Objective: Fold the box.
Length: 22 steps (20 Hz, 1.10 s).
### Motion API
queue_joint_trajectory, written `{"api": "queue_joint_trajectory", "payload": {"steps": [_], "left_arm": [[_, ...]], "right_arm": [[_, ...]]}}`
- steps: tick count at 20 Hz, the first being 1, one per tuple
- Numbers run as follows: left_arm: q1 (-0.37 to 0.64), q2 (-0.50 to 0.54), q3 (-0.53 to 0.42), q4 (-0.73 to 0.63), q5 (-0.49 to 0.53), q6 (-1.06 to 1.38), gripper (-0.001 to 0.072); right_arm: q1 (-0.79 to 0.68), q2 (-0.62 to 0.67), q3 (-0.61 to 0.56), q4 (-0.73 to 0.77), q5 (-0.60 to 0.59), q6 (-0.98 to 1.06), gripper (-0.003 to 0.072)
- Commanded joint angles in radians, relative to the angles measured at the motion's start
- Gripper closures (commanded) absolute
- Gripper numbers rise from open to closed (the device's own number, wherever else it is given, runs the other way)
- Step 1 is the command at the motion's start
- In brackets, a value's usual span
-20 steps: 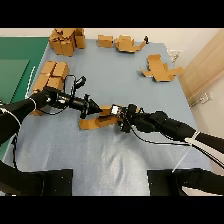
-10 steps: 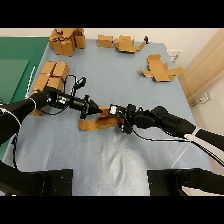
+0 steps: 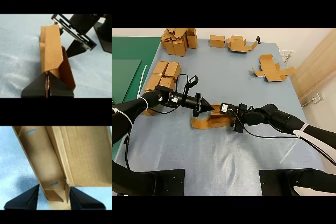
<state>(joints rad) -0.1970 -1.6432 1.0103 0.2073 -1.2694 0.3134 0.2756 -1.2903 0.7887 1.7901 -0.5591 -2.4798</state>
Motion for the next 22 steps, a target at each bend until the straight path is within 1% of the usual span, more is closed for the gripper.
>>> {"api": "queue_joint_trajectory", "payload": {"steps": [1,2,5,6,7,9,14,15,16,17,19,22], "left_arm": [[-0.001,-0.002,0.018,-0.002,0.011,0.0,0.0691],[0.0,-0.002,0.019,-0.002,0.006,-0.001,0.0691],[0.0,-0.007,0.019,0.003,-0.032,-0.019,0.0691],[0.0,-0.01,0.019,0.003,-0.042,-0.019,0.0691],[0.0,-0.012,0.019,0.002,-0.052,-0.019,0.0691],[0.0,-0.014,0.019,0.003,-0.058,-0.019,0.0691],[0.0,-0.013,0.019,0.002,-0.074,-0.019,0.0691],[0.0,-0.013,0.019,0.003,-0.074,-0.019,0.069],[0.0,-0.013,0.019,0.002,-0.074,-0.019,0.0691],[0.0,-0.013,0.019,0.002,-0.073,-0.019,0.069],[0.0,-0.013,0.019,0.002,-0.073,-0.019,0.0691],[0.0,-0.013,0.019,0.002,-0.069,-0.019,0.0691]], "right_arm": [[-0.036,-0.005,0.012,0.165,-0.02,-0.066,0.0252],[-0.048,-0.004,0.018,0.215,-0.033,-0.093,0.0281],[-0.072,-0.005,0.043,0.309,-0.076,-0.171,0.0281],[-0.077,-0.005,0.05,0.331,-0.091,-0.201,0.0297],[-0.077,-0.005,0.051,0.341,-0.1,-0.219,0.0349],[-0.077,-0.007,0.051,0.349,-0.1,-0.251,0.0348],[-0.077,-0.048,0.051,0.348,-0.081,-0.299,0.0353],[-0.077,-0.055,0.051,0.344,-0.062,-0.3,0.0353],[-0.077,-0.057,0.05,0.324,-0.038,-0.3,0.0346],[-0.077,-0.057,0.051,0.272,-0.019,-0.3,0.0342],[-0.077,-0.057,0.05,0.201,-0.014,-0.296,0.0342],[-0.077,-0.055,0.05,0.193,-0.048,-0.223,0.0337]]}}
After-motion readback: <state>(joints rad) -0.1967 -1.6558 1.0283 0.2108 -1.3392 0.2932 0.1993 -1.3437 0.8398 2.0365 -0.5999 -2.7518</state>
